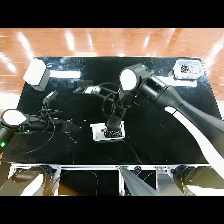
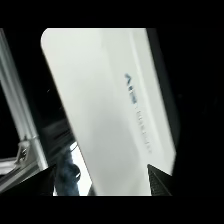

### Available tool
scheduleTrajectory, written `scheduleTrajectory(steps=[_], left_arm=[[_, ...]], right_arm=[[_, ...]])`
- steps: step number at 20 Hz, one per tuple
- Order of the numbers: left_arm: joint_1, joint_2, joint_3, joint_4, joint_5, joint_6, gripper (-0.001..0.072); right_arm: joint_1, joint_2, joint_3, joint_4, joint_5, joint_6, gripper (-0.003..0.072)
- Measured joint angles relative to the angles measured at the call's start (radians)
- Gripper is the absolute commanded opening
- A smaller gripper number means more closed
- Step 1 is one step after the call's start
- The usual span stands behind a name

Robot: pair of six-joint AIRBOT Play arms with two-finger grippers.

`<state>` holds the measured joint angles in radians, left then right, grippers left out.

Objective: Fold the box and place the chain.

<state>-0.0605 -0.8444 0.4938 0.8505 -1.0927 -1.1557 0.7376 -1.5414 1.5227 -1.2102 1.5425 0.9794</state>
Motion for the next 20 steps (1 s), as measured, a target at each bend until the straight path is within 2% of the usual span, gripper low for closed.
scheduleTrajectory(steps=[6, 9, 15, 20], left_arm=[[0.0, 0.0, 0.0, 0.0, -0.015, -0.002, 0.0634], [0.0, 0.0, 0.0, 0.0, -0.017, -0.002, 0.0634], [0.0, 0.0, 0.0, 0.0, -0.018, -0.002, 0.0634], [0.0, 0.0, 0.0, 0.0, -0.02, -0.001, 0.0634]], right_arm=[[-0.08, -0.008, 0.04, -0.011, -0.093, -0.141, 0.0704], [-0.098, -0.017, 0.042, -0.002, -0.083, -0.179, 0.0704], [-0.107, -0.021, 0.076, 0.109, -0.064, -0.195, 0.0704], [-0.107, -0.023, 0.07, 0.1, -0.037, -0.202, 0.0704]])
